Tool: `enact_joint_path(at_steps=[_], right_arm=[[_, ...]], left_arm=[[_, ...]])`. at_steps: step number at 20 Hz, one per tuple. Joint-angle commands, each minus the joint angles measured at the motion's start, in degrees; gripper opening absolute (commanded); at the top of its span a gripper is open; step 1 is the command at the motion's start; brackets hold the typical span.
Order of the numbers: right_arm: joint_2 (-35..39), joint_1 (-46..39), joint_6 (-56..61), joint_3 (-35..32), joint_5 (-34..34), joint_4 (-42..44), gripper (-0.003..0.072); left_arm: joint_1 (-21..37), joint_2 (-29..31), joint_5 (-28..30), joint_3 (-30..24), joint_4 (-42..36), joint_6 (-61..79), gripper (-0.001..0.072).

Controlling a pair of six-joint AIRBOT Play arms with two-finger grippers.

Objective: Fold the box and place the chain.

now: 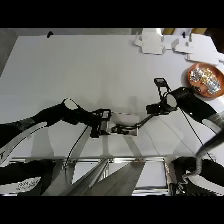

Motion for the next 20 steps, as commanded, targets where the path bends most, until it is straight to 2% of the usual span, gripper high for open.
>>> enact_joint_path(at_steps=[1,3,6,9,12,17,20], right_arm=[[-2.05,-0.04,0.2,-0.02,-0.33,0.63,0.0228],[-2.71,-0.04,0.17,-0.02,-0.39,0.9,0.0214],[-2.62,-0.04,-0.09,0.0,-1.14,0.83,0.0019],[-0.66,0.02,-1.62,0.0,-0.39,0.42,0.0019],[4.74,0.46,-3.08,0.0,1.38,0.42,0.0019],[20.0,7.69,-3.8,0.0,8.68,0.98,0.0019],[29.62,12.9,0.94,0.0,11.96,3.28,0.0019]], left_arm=[[0.04,0.02,0.0,0.04,0.02,0.0,0.0272],[0.04,0.02,0.0,0.04,0.02,0.0,0.0272],[0.04,0.02,0.0,0.04,0.02,0.0,0.0272],[0.04,0.02,0.0,0.04,0.02,0.0,0.0272],[0.04,0.02,0.0,0.04,0.02,0.0,0.0272],[0.04,0.02,0.0,0.04,0.02,0.0,0.0272],[0.04,0.02,0.0,0.04,0.02,-0.02,0.0272]])
